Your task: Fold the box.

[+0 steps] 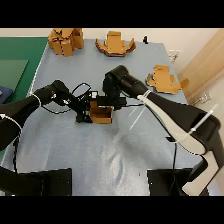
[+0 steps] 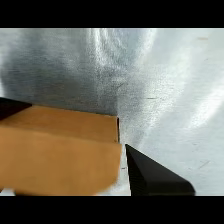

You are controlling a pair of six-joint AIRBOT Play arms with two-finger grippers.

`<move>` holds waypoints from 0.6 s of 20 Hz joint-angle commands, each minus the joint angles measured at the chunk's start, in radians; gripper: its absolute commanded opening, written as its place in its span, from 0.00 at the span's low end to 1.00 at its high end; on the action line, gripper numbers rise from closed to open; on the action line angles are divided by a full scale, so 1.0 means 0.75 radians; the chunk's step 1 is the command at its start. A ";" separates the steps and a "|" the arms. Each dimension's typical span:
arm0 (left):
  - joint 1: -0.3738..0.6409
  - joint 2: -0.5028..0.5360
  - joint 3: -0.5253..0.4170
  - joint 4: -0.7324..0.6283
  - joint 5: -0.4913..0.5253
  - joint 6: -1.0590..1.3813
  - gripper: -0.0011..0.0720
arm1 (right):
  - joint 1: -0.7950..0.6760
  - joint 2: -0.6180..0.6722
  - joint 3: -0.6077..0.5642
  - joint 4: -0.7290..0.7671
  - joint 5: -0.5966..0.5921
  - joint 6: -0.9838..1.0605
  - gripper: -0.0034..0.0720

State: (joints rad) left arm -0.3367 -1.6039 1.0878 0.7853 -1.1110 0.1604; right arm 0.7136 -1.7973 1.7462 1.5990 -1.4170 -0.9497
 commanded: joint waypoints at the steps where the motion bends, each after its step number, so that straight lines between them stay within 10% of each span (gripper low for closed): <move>1: 0.002 0.001 0.001 0.002 0.001 -0.006 0.04 | -0.035 0.127 -0.082 0.095 0.029 -0.152 0.64; 5: 0.002 0.001 0.001 0.001 0.001 -0.007 0.04 | -0.157 0.462 -0.553 0.207 0.231 -0.217 0.58; 7: 0.002 0.001 0.001 0.001 0.001 -0.006 0.04 | -0.288 0.615 -0.808 0.392 0.498 -0.324 0.06; 12: 0.003 0.001 0.001 0.001 -0.018 -0.006 0.04 | -0.623 0.364 -0.870 1.303 0.773 -1.159 0.05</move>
State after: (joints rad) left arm -0.3355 -1.6039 1.0882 0.7864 -1.1152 0.1558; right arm 0.3634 -1.4403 1.1210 2.1403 -0.9478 -1.4231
